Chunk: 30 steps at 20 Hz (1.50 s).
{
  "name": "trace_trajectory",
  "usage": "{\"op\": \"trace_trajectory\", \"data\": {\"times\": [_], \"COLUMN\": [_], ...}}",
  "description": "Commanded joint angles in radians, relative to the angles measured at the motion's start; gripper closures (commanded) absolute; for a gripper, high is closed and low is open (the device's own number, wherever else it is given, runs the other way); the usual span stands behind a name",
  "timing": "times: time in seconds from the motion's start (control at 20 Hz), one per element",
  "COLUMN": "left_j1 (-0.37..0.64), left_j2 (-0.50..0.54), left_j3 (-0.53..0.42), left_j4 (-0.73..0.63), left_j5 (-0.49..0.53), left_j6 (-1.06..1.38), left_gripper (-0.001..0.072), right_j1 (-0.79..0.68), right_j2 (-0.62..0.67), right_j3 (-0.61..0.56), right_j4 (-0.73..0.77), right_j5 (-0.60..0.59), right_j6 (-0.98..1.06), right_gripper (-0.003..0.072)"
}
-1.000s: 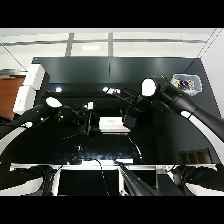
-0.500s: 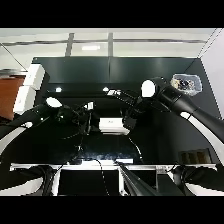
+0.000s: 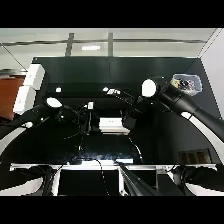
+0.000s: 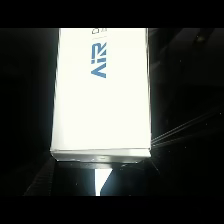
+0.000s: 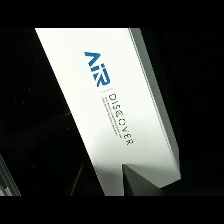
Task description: Fold the box and place the chain.
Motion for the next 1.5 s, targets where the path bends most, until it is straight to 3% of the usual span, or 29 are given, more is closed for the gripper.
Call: {"op": "trace_trajectory", "data": {"times": [0.0, 0.3, 0.5, 0.55, 0.6, 0.7, 0.8, 1.05, 1.3, 1.45], "left_j1": [-0.01, -0.01, -0.01, -0.01, -0.01, -0.01, -0.01, -0.01, -0.01, -0.01], "left_j2": [-0.001, -0.001, -0.001, -0.001, -0.001, -0.001, -0.001, -0.001, -0.001, -0.001], "left_j3": [0.0, 0.001, 0.001, 0.001, 0.001, 0.001, 0.001, 0.001, 0.002, 0.002], "left_j4": [0.02, 0.022, 0.021, 0.021, 0.021, 0.021, 0.021, 0.021, 0.021, 0.021], "left_j5": [0.004, 0.007, 0.007, 0.007, 0.007, 0.007, 0.007, 0.008, 0.008, 0.008], "left_j6": [0.001, -0.003, -0.003, -0.003, -0.003, -0.003, -0.003, -0.004, -0.004, -0.004], "left_gripper": [0.0245, 0.0245, 0.0245, 0.0245, 0.0245, 0.0245, 0.0245, 0.0245, 0.0245, 0.0245], "right_j1": [-0.001, -0.001, -0.108, -0.166, -0.227, -0.333, -0.409, -0.369, -0.175, -0.129], "right_j2": [0.009, 0.019, 0.127, 0.167, 0.206, 0.276, 0.327, 0.326, 0.28, 0.22], "right_j3": [0.012, 0.021, 0.021, 0.008, -0.018, -0.101, -0.213, -0.503, -0.517, -0.517], "right_j4": [-0.004, -0.003, 0.029, 0.077, 0.126, 0.179, 0.234, 0.702, 0.742, 0.755], "right_j5": [-0.008, -0.006, 0.022, 0.058, 0.095, 0.123, 0.048, -0.214, -0.411, -0.468], "right_j6": [0.004, 0.012, 0.096, 0.1, 0.1, 0.131, 0.198, 0.217, 0.242, 0.243], "right_gripper": [0.0355, 0.0356, 0.0377, 0.0447, 0.0605, 0.0656, 0.0656, 0.0656, 0.0656, 0.0656]}}
